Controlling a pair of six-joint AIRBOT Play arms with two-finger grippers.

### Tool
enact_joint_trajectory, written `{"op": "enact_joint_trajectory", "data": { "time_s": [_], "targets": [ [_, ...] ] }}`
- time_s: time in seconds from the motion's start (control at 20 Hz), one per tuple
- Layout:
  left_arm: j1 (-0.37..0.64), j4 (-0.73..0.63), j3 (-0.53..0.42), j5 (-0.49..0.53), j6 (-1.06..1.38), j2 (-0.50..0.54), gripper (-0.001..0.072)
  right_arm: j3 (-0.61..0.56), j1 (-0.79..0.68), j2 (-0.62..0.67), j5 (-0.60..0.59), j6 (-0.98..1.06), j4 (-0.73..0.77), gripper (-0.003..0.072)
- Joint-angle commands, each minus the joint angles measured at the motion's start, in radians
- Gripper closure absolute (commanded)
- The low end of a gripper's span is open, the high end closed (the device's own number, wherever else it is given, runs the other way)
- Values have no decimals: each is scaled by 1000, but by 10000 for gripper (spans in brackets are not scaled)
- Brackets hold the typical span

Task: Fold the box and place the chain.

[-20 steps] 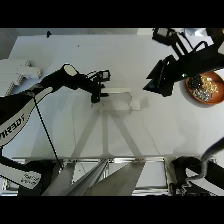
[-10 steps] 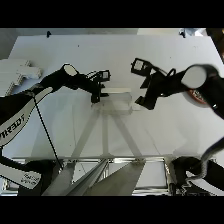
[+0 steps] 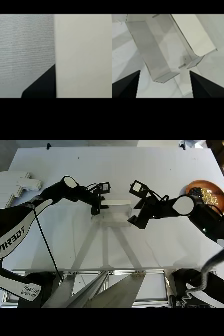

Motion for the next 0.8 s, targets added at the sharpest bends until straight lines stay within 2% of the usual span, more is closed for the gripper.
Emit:
{"op": "enact_joint_trajectory", "data": {
  "time_s": [0.0, 0.15, 0.35, 0.65, 0.75],
  "targets": [
    [-1, 0, -1, 0, 0, 0, 694, -68, 1, 12, -105, -134, 18, -11],
    [-1, 0, -1, 0, 0, 0, 694, -158, -10, 12, -97, -464, 77, -11],
    [-1, 0, -1, 0, 0, 0, 694, -254, -105, 11, -89, -835, 373, -11],
    [-1, 0, -1, 0, 0, 0, 694, -264, -216, -97, -97, -1078, 583, -11],
    [-1, 0, -1, 0, 0, 0, 694, -264, -218, -148, -93, -1117, 601, -11]
  ]
}}
